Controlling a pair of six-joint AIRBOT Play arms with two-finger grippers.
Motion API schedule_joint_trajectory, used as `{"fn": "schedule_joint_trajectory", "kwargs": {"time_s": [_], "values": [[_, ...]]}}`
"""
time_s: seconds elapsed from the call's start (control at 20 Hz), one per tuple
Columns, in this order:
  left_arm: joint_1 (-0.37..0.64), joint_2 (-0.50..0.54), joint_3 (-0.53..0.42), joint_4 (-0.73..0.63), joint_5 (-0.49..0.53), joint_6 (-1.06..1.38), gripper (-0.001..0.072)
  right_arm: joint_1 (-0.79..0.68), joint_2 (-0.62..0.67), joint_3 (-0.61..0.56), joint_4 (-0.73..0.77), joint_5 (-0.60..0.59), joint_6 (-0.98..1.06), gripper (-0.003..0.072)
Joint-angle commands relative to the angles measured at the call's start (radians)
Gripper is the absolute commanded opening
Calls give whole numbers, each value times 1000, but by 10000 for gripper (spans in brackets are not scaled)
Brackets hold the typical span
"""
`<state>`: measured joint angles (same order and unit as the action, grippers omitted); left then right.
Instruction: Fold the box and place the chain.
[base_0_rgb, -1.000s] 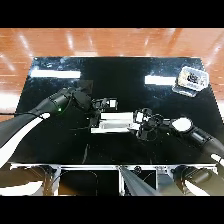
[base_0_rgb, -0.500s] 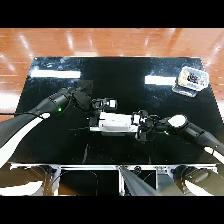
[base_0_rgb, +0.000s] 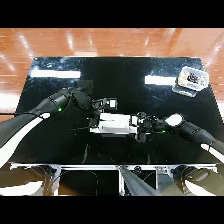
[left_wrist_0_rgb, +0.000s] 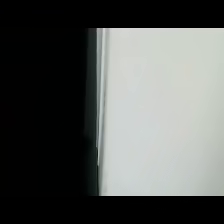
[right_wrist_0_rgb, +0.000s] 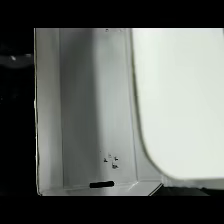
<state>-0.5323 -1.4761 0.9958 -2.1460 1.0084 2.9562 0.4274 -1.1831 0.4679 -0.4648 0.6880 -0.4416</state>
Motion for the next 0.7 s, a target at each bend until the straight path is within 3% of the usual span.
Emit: {"fn": "schedule_joint_trajectory", "kwargs": {"time_s": [0.0, 0.65], "values": [[-1, 0, 1, -17, 32, -32, 21, 2, -7, 8, -4, -8, 5, 720], [-1, -1, 1, -22, 43, -33, 21, 55, -27, 13, -17, -44, 45, 720]]}}
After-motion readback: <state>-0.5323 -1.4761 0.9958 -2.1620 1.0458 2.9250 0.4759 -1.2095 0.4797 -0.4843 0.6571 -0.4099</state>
